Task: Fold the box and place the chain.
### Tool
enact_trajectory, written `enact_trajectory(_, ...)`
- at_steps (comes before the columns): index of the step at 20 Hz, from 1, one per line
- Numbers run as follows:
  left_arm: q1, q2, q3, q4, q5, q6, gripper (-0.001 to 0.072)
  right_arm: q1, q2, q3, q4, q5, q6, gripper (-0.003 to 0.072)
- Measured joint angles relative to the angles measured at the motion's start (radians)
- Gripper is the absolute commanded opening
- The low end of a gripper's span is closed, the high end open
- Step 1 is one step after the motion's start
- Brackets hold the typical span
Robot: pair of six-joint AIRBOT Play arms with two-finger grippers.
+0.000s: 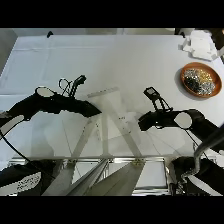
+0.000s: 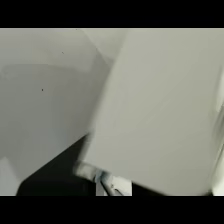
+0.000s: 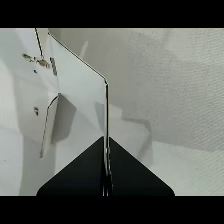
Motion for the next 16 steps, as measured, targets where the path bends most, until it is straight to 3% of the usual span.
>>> enact_trajectory(1, -0.001, -0.003, 0.000, -0.005, 0.006, 0.002, 0.0145, 0.000, 0.000, 0.000, 0.000, 0.000, 0.000, 0.0019)
enact_trajectory(2, -0.003, -0.004, 0.000, -0.007, 0.009, 0.004, -0.0002, 0.000, 0.000, 0.000, 0.000, 0.000, 0.000, 0.0019)
enact_trajectory(3, -0.004, -0.005, 0.000, -0.014, 0.005, 0.010, 0.0004, 0.000, 0.000, 0.000, 0.003, -0.002, 0.000, 0.0022)
enact_trajectory(4, -0.005, -0.005, 0.000, -0.016, 0.000, 0.027, 0.0004, 0.001, 0.000, 0.000, 0.003, 0.001, 0.000, 0.0077)
enact_trajectory(5, -0.005, -0.005, 0.000, -0.008, 0.005, 0.048, 0.0004, 0.000, 0.003, 0.002, 0.000, 0.006, 0.000, 0.0177)
enact_trajectory(6, -0.005, -0.004, 0.000, -0.007, 0.017, 0.078, 0.0005, 0.000, 0.006, 0.008, -0.002, 0.020, 0.001, 0.0202)
enact_trajectory(9, -0.007, 0.015, 0.000, -0.014, -0.046, 0.231, 0.0006, 0.000, 0.041, 0.045, -0.013, 0.094, 0.016, 0.0211)
enact_trajectory(11, -0.013, 0.029, 0.001, -0.024, -0.080, 0.359, 0.0006, 0.000, 0.089, 0.079, -0.051, 0.170, 0.042, 0.0277)
enact_trajectory(16, -0.102, 0.043, 0.003, -0.064, -0.103, 0.675, 0.0005, 0.000, 0.275, 0.123, -0.210, 0.380, 0.133, 0.0276)
